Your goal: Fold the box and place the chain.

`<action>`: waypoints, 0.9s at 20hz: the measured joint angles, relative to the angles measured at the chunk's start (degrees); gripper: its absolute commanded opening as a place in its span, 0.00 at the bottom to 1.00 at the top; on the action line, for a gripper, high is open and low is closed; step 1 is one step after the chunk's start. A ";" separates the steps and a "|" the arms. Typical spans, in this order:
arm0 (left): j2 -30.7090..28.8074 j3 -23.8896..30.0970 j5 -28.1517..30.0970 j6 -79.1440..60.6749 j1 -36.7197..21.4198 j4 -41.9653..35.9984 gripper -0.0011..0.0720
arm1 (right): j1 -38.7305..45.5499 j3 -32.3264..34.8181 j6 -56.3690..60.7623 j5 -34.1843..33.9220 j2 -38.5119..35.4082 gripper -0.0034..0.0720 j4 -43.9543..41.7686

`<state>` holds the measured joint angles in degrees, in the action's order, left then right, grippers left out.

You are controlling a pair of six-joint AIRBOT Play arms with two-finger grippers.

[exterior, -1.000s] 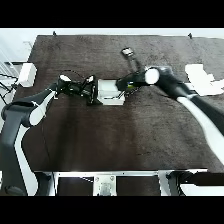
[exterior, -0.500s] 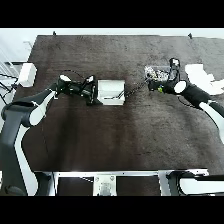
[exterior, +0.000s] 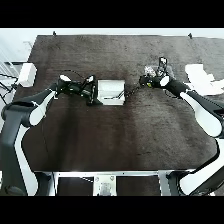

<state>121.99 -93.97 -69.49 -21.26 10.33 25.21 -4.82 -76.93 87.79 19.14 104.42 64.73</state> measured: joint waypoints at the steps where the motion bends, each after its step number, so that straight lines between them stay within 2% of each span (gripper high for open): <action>1: 0.00 0.00 0.00 0.00 0.00 0.02 0.74 | -0.02 -1.01 0.02 0.04 0.92 0.38 -0.17; 2: 0.00 0.00 0.00 0.00 0.00 0.00 0.74 | -0.02 -1.68 0.02 -0.02 1.49 0.11 -0.31; 3: 0.00 0.00 0.00 0.00 0.00 0.00 0.74 | 0.00 -2.19 0.04 0.02 1.95 0.06 -0.31; 6: 0.00 0.00 0.00 0.00 0.00 0.00 0.74 | 0.15 -2.95 0.13 0.61 1.88 0.06 0.15; 9: 0.00 0.00 0.00 0.00 0.00 0.00 0.74 | -0.35 -2.99 0.11 3.08 -1.95 0.06 1.84; 18: 0.00 0.00 0.02 0.00 0.00 0.00 0.74 | -8.31 -2.95 0.04 19.50 -26.67 0.06 11.67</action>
<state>121.99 -93.97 -69.47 -21.26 10.33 25.21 -13.13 -79.88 87.83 38.63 77.76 76.40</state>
